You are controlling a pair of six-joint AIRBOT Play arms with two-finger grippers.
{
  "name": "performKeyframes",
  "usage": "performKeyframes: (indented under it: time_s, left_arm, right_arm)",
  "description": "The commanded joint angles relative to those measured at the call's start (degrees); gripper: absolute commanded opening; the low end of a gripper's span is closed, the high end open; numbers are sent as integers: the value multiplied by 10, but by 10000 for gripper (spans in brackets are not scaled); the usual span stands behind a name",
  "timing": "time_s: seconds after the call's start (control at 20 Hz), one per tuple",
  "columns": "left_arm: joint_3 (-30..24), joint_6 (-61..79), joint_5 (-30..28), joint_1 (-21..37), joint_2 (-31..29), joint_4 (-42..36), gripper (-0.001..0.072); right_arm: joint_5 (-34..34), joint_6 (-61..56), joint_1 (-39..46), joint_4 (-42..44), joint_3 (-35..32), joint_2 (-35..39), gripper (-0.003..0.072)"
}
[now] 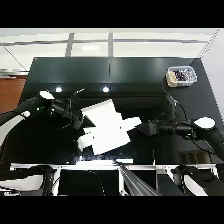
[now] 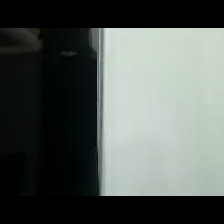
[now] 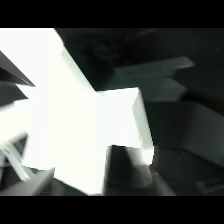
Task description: Fold the box and place the chain.
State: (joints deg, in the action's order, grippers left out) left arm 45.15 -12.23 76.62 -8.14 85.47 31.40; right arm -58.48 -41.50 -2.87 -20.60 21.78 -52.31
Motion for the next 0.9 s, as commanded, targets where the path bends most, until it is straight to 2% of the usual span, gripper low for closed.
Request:
performKeyframes:
  time_s: [0.0,0.05,0.1,0.25,0.35,0.45,0.55,0.75,0.85]
  left_arm:
    - [7,7,-15,-20,-22,32,29]
    - [8,7,-19,-40,-41,49,28]
    - [8,7,-48,-62,-59,64,28]
    - [8,11,-197,-114,-88,82,31]
    - [8,78,-249,-141,-85,82,32]
    - [8,158,-273,-167,-84,89,32]
    - [8,160,-308,-176,-72,95,32]
    - [8,161,-298,-182,-52,95,32]
    - [8,164,-296,-183,-51,100,32]
  right_arm:
    - [-28,-17,0,-101,57,0,719]
    - [-49,-19,0,-102,87,0,719]
    - [-61,-10,0,-109,117,0,719]
    - [-43,66,0,-148,174,0,719]
    - [-36,148,-5,-151,178,0,719]
    - [-35,186,-33,-193,178,-1,719]
    - [-9,211,-83,-244,174,-2,719]
    - [95,316,-174,-269,130,-22,719]
    - [120,358,-196,-269,103,-41,719]
